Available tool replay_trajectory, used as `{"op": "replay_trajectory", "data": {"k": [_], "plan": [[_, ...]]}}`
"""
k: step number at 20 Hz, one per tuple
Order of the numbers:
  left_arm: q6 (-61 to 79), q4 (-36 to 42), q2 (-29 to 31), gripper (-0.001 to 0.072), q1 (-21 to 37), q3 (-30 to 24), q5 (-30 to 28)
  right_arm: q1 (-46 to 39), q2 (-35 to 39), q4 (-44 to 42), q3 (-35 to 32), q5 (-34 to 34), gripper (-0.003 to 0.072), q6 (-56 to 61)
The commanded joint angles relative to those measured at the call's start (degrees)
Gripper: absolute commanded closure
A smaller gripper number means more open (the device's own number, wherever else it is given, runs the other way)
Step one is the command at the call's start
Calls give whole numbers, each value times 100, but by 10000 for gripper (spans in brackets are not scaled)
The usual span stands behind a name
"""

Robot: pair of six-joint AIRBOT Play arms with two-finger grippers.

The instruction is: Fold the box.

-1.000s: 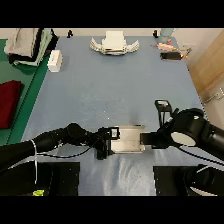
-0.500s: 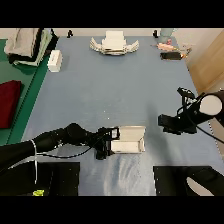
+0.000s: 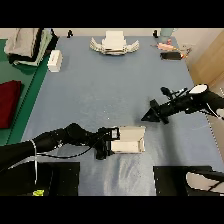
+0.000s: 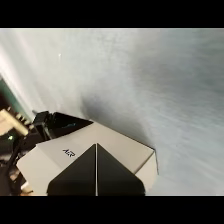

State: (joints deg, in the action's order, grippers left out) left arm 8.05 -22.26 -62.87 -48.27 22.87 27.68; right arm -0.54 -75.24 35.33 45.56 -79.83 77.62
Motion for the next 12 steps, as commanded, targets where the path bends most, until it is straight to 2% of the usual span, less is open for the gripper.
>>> {"op": "replay_trajectory", "data": {"k": [1,6,9,12], "plan": [[2,-2,0,246,4,4,-11,168,-730,-518,240,-826,682,-896],[2,-2,0,246,4,4,-9,876,-581,-407,310,-1307,682,-1858],[2,-2,0,246,4,4,-11,1427,-188,9,310,-1082,682,-2260],[2,-2,0,246,4,4,-9,1969,315,850,304,-551,682,-2367]]}}
